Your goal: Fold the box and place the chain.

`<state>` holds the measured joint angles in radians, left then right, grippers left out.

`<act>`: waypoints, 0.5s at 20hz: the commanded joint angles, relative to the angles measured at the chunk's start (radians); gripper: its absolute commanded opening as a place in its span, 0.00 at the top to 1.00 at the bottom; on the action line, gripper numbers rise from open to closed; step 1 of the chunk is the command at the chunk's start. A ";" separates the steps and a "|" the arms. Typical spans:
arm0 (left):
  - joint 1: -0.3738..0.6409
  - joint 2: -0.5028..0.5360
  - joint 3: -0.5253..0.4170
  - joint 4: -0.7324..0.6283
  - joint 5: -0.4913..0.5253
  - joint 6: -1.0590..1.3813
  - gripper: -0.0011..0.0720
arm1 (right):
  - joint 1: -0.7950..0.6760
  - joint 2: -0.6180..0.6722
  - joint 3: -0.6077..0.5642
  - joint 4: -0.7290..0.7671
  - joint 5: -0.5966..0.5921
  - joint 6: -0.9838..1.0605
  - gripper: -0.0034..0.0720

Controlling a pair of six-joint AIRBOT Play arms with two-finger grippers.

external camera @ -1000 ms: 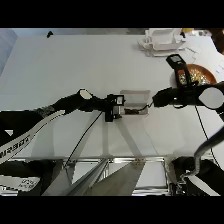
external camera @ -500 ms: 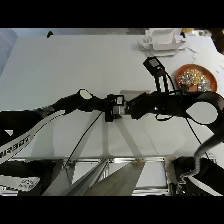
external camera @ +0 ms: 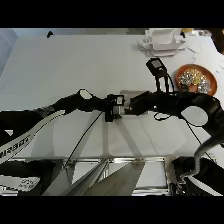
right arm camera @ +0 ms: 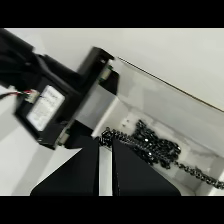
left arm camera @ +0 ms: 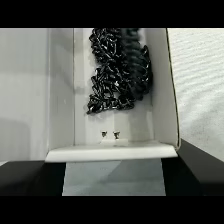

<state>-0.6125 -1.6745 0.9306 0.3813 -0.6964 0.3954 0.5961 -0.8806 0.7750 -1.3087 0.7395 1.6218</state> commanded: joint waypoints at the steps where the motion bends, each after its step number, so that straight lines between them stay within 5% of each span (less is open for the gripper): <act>1: 0.000 0.001 0.000 0.000 0.000 0.000 0.87 | -0.013 -0.039 -0.053 -0.032 -0.029 0.024 0.93; 5: 0.000 0.001 0.000 0.000 0.000 0.000 0.87 | -0.013 -0.109 -0.066 -0.070 -0.031 0.028 0.92; 7: 0.000 0.001 0.000 0.000 0.000 0.000 0.87 | -0.013 -0.124 -0.065 -0.114 -0.029 0.028 0.57; 10: 0.000 0.001 0.000 0.000 0.000 0.000 0.87 | -0.021 -0.104 -0.033 -0.162 0.005 0.018 0.52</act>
<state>-0.6125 -1.6745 0.9306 0.3813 -0.6964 0.3954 0.5816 -0.9855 0.7235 -1.4155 0.7212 1.6463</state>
